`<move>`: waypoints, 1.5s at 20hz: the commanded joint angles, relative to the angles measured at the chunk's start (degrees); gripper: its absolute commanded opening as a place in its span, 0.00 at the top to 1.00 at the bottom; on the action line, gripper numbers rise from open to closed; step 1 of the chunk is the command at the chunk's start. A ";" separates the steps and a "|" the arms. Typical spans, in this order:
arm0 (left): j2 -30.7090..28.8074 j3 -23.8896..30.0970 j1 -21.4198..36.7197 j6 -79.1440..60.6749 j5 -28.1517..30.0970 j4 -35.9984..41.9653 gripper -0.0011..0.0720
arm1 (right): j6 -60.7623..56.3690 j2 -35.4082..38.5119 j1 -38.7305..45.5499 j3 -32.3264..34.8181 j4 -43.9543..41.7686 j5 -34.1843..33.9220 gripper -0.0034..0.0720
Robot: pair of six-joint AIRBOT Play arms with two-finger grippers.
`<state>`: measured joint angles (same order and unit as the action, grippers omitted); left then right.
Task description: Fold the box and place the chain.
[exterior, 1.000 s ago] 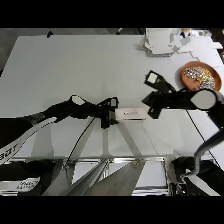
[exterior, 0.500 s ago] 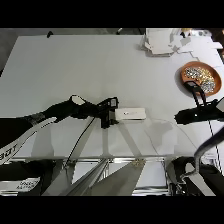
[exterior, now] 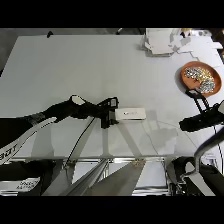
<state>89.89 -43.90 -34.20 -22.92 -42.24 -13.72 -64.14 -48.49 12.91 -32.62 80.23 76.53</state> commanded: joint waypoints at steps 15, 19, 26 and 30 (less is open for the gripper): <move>-12.98 0.00 8.52 10.03 6.32 -0.68 0.98 | -0.13 0.02 0.07 0.02 0.28 0.46 0.93; -23.41 0.00 21.46 25.94 11.76 -8.83 0.98 | -0.13 0.02 0.07 0.02 0.31 0.46 0.93; -27.47 0.02 46.51 47.45 11.43 -30.77 0.98 | -0.13 0.02 0.07 0.02 0.31 0.46 0.93; -24.22 0.04 57.79 53.05 5.57 -38.29 0.93 | -0.13 0.04 0.07 0.02 0.31 0.46 0.93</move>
<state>64.27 -43.86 15.77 23.97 -33.12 -44.77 -64.27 -48.49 12.93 -32.62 80.53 76.99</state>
